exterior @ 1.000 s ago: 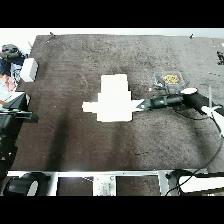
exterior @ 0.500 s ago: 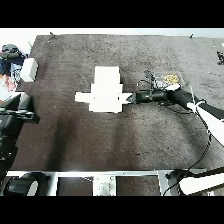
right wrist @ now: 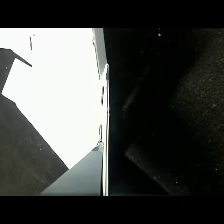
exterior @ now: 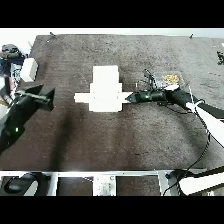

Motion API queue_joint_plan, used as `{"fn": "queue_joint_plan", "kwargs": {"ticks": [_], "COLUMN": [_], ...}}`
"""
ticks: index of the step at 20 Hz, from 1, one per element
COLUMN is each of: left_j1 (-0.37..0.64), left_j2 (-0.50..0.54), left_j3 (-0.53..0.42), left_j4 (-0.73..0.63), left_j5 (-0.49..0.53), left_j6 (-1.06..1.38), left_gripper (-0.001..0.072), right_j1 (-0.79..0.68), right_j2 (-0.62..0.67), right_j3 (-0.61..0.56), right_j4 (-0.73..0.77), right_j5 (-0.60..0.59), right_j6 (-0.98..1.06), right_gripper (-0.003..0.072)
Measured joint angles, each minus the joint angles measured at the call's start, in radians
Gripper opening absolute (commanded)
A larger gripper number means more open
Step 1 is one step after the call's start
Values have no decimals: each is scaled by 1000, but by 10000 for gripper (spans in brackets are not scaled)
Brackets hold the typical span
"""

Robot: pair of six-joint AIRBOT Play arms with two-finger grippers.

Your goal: Fold the box and place the chain.

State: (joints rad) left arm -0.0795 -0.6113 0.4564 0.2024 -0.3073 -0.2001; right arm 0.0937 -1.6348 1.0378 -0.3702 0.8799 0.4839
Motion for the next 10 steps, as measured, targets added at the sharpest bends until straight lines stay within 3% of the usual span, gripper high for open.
{"fn": "queue_joint_plan", "kwargs": {"ticks": [4, 10], "left_j1": [0, 0], "left_j2": [-308, -769], "left_j3": [229, 646], "left_j4": [23, 124], "left_j5": [-171, -511], "left_j6": [-2, -97], "left_gripper": [500, 500], "right_j1": [0, 0], "right_j2": [-1, -1], "right_j3": [0, 0], "right_j4": [-18, -24], "right_j5": [6, 4], "right_j6": [-14, -20], "right_gripper": [7, 7]}}
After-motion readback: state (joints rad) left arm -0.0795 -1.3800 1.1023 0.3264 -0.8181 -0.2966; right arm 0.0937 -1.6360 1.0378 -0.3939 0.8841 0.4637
